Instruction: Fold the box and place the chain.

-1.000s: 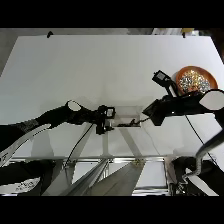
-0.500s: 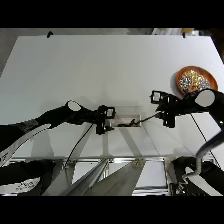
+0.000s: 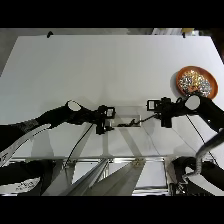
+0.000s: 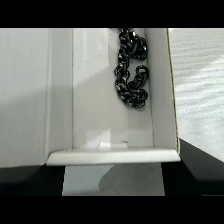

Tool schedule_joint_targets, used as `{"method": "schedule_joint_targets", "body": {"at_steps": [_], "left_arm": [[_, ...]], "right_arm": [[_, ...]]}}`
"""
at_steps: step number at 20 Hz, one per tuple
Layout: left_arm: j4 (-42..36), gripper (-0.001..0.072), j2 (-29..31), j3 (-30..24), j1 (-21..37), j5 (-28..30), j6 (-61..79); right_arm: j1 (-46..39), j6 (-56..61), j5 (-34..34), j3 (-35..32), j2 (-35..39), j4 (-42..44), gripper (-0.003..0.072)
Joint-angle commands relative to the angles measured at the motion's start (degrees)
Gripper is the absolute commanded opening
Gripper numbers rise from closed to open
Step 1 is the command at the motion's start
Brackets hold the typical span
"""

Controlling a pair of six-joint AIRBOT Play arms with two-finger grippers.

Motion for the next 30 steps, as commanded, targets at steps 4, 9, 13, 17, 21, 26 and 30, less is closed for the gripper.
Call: {"method": "schedule_joint_targets", "body": {"at_steps": [4, 9, 13, 17, 21, 26, 30], "left_arm": [[0.0, 0.0256, 0.0, 0.0, 0.0, 0.0, 0.0], [0.0, 0.0256, 0.0, 0.0, 0.0, 0.0, 0.0], [0.0, 0.0256, 0.0, 0.0, 0.0, 0.0, 0.0], [0.0, 0.0256, 0.0, 0.0, 0.0, 0.0, 0.0], [0.0, 0.0256, 0.0, 0.0, 0.0, 0.0, 0.0], [0.0, 0.0256, 0.0, 0.0, 0.0, 0.0, 0.0], [0.0, 0.0256, 0.0, 0.0, 0.0, 0.0, 0.0]], "right_arm": [[0.0, -5.0, -2.7, -0.2, -4.2, 0.0, 0.0179], [0.0, -5.0, -3.1, -0.2, -5.6, 0.0, 0.0177], [0.0, -5.0, -2.4, -0.2, -5.5, 0.0, 0.0033], [0.0, -4.7, 0.7, -0.2, -1.8, -0.7, 0.0019], [0.0, -1.1, 6.3, -0.2, 7.0, 1.3, 0.0018], [3.0, 0.2, 13.2, -0.2, 17.2, 11.5, 0.0018], [9.2, 0.2, 12.4, -0.2, 19.3, 22.6, 0.0018]]}}
